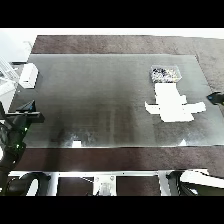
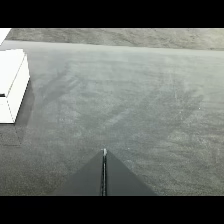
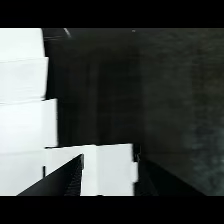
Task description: Fold the box and place the chain.
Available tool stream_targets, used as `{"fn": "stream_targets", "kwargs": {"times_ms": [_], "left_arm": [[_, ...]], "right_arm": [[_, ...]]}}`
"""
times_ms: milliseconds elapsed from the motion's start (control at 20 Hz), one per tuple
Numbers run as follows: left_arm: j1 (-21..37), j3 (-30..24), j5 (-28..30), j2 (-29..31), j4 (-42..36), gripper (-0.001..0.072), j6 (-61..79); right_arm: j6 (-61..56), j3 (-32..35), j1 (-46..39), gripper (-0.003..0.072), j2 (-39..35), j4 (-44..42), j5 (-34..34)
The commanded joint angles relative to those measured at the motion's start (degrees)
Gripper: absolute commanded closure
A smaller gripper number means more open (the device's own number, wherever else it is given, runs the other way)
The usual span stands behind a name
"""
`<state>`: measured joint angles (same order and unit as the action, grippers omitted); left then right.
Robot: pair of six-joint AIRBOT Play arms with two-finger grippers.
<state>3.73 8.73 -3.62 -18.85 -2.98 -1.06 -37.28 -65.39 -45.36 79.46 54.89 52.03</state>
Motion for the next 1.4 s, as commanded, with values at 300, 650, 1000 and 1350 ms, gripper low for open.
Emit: {"fn": "stream_targets", "kwargs": {"times_ms": [300, 650, 1000, 1350], "left_arm": [[0.0, 0.0, 0.0, 0.0, 0.0, 0.0689, 0.0], [0.0, 0.0, 0.0, 0.0, 0.0, 0.0689, 0.0], [0.0, 0.0, 0.0, 0.0, 0.0, 0.0689, 0.0], [0.0, 0.0, 0.0, 0.0, 0.0, 0.0689, 0.0]], "right_arm": [[-4.0, -34.4, -6.5, 0.0255, 25.9, 10.4, 38.0], [6.6, -34.5, -5.7, 0.0253, 31.0, 3.5, 37.3], [6.3, -34.5, -4.7, 0.0251, 33.0, -0.1, 37.8], [5.7, -34.5, -1.2, 0.0251, 35.8, 0.2, 38.3]]}}
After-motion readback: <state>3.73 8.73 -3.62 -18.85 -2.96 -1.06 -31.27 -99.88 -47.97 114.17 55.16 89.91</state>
